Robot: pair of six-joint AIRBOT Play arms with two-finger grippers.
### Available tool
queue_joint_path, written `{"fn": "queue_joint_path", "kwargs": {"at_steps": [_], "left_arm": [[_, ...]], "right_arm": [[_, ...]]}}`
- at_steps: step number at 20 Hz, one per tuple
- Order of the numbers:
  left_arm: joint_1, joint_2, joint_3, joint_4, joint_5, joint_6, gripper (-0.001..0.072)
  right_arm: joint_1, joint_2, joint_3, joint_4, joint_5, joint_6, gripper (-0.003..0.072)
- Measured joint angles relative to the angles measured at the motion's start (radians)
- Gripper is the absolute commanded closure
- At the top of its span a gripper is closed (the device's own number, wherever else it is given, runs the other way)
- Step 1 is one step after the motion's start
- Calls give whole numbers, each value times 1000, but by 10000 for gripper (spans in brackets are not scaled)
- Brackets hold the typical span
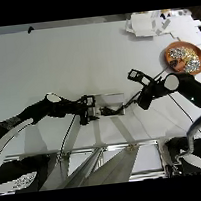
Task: Fold the box and place the chain.
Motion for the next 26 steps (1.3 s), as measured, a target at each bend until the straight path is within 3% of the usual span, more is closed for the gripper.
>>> {"fn": "queue_joint_path", "kwargs": {"at_steps": [6,8,11,15,17,26], "left_arm": [[0,0,0,0,0,0,560],[0,0,0,0,0,0,560],[0,0,0,0,0,0,560],[0,0,0,0,0,0,560],[0,0,0,0,0,0,560],[0,0,0,0,0,0,560]], "right_arm": [[19,-84,-15,3,-78,-37,402],[20,-95,-17,3,-89,-40,452],[21,-109,-16,-2,-101,-41,669],[21,-101,-18,1,-90,-38,670],[23,-59,-19,8,-28,-37,670],[22,305,-18,4,72,76,670]]}}
